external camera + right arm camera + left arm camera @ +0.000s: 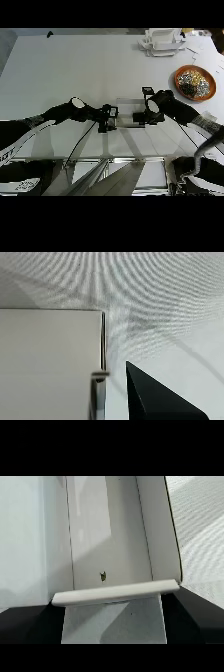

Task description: Fold the box and place the chain.

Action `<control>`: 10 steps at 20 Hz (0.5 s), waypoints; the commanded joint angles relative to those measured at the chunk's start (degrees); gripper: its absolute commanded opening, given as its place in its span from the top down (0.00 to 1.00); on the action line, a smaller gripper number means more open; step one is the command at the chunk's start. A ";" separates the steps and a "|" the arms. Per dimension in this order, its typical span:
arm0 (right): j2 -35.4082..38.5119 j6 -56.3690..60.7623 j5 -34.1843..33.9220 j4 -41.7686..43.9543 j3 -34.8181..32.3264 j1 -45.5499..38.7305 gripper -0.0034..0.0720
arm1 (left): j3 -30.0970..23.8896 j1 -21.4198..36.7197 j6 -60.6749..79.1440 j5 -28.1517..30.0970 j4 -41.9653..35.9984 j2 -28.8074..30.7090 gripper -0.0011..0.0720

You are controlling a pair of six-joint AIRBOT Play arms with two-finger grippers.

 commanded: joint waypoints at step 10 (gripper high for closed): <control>-2.10 0.55 -1.05 1.09 0.11 -0.04 0.94 | -0.02 0.02 0.02 -0.02 0.02 0.02 0.79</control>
